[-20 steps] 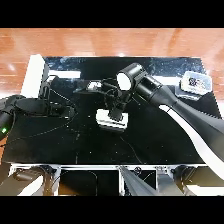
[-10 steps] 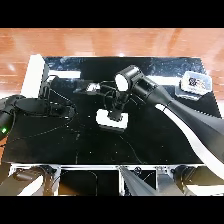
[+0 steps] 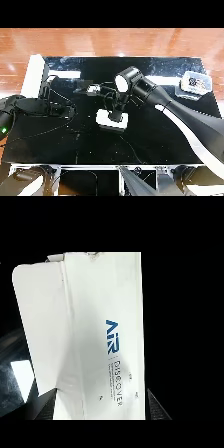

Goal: Fold the box and place the chain.

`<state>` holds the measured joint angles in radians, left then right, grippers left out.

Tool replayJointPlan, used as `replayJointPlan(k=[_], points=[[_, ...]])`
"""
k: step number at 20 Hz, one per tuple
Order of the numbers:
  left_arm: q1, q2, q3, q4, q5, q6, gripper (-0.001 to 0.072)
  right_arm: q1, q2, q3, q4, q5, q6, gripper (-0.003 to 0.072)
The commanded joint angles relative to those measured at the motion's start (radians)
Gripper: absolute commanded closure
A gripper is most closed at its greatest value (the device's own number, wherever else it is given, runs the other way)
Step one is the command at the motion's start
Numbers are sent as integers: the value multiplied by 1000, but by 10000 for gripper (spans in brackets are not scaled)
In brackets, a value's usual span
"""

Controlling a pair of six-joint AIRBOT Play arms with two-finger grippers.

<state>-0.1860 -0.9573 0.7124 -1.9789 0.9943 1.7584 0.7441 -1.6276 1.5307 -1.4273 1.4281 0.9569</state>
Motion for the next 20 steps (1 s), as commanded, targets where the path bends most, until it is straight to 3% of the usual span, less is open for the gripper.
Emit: replayJointPlan(k=[1,2,4,10,12,13,16,20], points=[[1,0,0,0,-1,0,198,0,-1,-6,-13,-8,1,-20],[1,0,0,0,-1,0,198,0,-1,-6,-16,-12,1,-19],[1,0,0,0,-1,0,198,0,-1,-6,-16,-11,1,200],[1,0,0,0,-1,0,198,0,-1,-6,-17,-10,4,207],[1,0,0,0,0,0,198,0,0,-6,-15,3,3,163],[1,0,0,0,0,0,198,0,6,-6,-17,16,3,-8],[1,0,0,0,0,0,198,-1,53,-6,-13,57,-2,-31],[1,0,0,1,2,0,198,-5,57,-95,-6,-14,-58,-31]])
